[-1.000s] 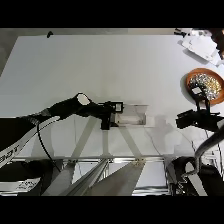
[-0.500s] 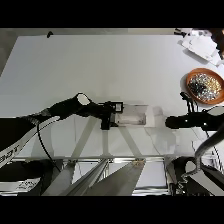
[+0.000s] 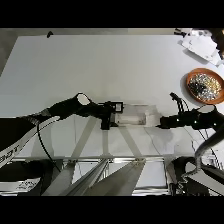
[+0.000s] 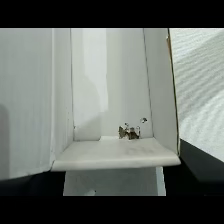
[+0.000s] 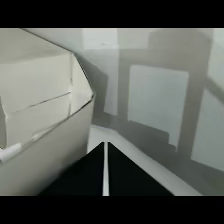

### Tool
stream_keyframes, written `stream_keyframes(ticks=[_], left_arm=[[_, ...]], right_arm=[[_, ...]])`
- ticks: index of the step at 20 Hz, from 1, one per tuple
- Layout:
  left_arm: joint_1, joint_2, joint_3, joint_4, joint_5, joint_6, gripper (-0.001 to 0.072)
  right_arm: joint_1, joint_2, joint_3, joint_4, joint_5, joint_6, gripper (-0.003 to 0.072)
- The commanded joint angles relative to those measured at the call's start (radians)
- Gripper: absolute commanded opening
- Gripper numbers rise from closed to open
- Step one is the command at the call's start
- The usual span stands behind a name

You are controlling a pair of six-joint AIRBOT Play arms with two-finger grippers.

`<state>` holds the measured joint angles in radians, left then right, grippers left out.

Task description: Fold the box and place the chain.

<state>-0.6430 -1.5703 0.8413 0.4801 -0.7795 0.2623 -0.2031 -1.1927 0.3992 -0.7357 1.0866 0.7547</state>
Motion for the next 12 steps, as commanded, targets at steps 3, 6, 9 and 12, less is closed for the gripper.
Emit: stream_keyframes(ticks=[3,6,9,12], left_arm=[[0.0,0.001,0.0,0.0,0.0,0.0,0.0254],[0.0,0.001,0.0,0.0,0.0,0.0,0.0254],[0.0,0.001,0.0,0.0,0.0,0.0,0.0254],[0.0,0.001,0.0,0.0,0.0,0.0,0.0254]], right_arm=[[0.045,-0.021,0.044,0.047,0.042,0.002,0.0245],[0.045,-0.021,0.109,0.048,0.097,0.024,0.0245],[0.045,-0.021,0.165,0.048,0.159,0.034,0.0246],[0.045,-0.021,0.192,0.04,0.219,0.056,0.0304]])
